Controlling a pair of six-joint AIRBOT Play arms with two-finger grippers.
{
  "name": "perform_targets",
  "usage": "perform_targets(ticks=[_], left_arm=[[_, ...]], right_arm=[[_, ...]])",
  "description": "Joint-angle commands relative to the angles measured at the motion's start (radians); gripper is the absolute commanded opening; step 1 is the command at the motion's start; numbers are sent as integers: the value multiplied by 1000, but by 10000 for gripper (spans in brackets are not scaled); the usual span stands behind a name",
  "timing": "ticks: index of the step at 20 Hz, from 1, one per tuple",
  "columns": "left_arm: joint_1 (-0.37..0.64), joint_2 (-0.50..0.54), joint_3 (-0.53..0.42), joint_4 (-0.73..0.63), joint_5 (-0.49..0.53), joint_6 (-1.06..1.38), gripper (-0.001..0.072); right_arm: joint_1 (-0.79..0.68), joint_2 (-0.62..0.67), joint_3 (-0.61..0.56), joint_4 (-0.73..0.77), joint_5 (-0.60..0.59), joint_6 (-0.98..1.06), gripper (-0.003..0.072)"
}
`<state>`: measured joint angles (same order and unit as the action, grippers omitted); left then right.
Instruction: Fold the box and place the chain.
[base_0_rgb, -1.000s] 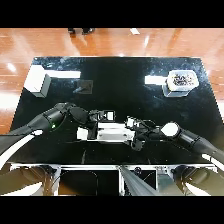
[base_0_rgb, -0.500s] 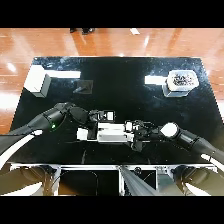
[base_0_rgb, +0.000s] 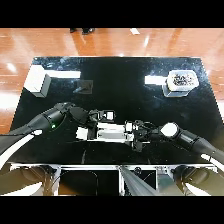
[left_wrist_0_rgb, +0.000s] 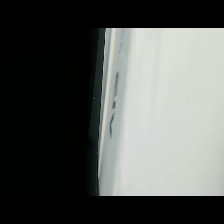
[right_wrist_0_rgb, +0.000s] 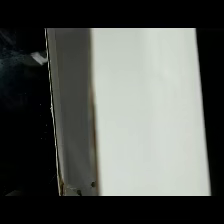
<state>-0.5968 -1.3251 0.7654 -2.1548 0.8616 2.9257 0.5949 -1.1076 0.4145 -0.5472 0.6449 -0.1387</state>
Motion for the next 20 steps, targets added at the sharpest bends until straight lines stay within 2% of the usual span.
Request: perform_targets(ticks=[1, 13, 14, 15, 16, 20], left_arm=[[0, -1, -1, -1, -1, -1, 20], [0, -1, -1, -3, 0, -1, 20], [0, 0, -1, -3, 0, -1, 20], [0, 0, -1, -3, 0, -1, 21], [0, 0, -1, -3, 0, -1, 20], [0, 0, 0, -4, -5, -25, 20]], right_arm=[[1, -1, 0, 0, 2, 0, 550], [1, 0, 0, 0, 0, 0, 566], [1, 0, 0, -1, 0, 0, 545], [1, 0, 0, -5, 1, -1, 431], [1, 0, 0, -4, 3, -1, 383], [1, 0, 0, -4, 2, 0, 381]])
